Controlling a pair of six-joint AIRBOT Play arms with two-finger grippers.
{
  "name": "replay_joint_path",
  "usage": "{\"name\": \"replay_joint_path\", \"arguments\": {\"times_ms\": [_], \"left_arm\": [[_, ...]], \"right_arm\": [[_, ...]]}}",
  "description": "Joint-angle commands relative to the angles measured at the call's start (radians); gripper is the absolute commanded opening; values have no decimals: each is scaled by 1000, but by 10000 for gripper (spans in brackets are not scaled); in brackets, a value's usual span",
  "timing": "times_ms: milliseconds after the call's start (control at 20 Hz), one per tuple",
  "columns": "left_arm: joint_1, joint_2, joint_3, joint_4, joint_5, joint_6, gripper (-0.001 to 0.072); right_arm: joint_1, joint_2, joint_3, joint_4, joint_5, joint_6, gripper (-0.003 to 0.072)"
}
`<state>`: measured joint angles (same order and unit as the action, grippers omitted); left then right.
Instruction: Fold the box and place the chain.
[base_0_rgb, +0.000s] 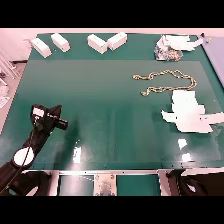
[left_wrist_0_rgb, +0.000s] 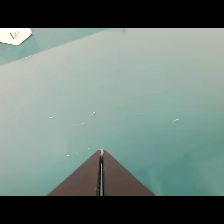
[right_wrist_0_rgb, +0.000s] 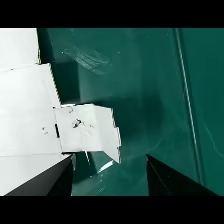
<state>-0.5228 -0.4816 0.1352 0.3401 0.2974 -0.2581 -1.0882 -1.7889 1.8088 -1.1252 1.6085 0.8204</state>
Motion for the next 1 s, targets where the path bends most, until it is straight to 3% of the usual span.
{"name": "replay_joint_path", "arguments": {"times_ms": [0,600,850,950], "left_arm": [[0,0,0,0,0,0,21],[0,0,0,0,-2,0,21],[0,0,0,0,1,0,21],[0,1,0,0,0,0,21]], "right_arm": [[2,-109,72,17,47,-81,493],[35,-278,72,53,110,-107,490],[80,-313,71,78,223,-106,464],[89,-323,68,74,233,-102,421]]}}
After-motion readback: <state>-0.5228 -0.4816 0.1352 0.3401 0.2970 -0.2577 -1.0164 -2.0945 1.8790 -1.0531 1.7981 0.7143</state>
